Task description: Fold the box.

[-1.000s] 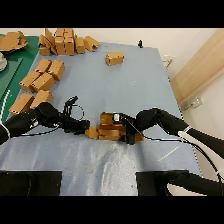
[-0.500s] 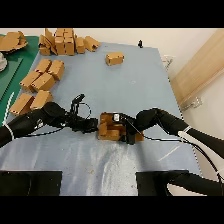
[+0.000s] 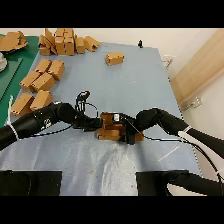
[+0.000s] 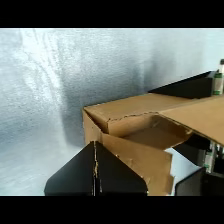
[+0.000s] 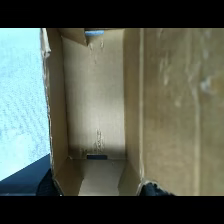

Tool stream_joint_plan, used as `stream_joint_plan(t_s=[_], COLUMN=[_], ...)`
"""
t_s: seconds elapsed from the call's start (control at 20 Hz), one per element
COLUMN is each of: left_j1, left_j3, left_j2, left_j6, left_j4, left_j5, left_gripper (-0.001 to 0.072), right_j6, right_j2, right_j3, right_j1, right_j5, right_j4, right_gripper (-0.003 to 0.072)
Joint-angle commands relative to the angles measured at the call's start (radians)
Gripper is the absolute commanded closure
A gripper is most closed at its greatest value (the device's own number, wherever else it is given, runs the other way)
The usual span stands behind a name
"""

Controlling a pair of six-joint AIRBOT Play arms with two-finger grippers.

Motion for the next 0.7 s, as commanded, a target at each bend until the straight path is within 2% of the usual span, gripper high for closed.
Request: stream_joint_plan(t_s=[0.0,0.35,0.65], left_j1=[-0.018,-0.072,-0.071], left_j3=[0.019,0.062,0.075], left_j2=[0.0,0.0,-0.001], left_j6=[-0.131,-0.146,-0.143], left_j4=[0.109,0.107,0.101], left_j5=[-0.033,-0.026,-0.047], left_gripper=[0.0701,0.0696,0.0697], right_j6=[0.0,0.0,0.0], right_j2=[0.0,0.0,0.0], right_j3=[0.0,0.0,0.0], right_j1=[0.0,0.0,0.0], right_j5=[0.0,0.0,0.0], right_j4=[0.0,0.0,0.001], right_gripper=[0.0186,0.0185,0.0185])
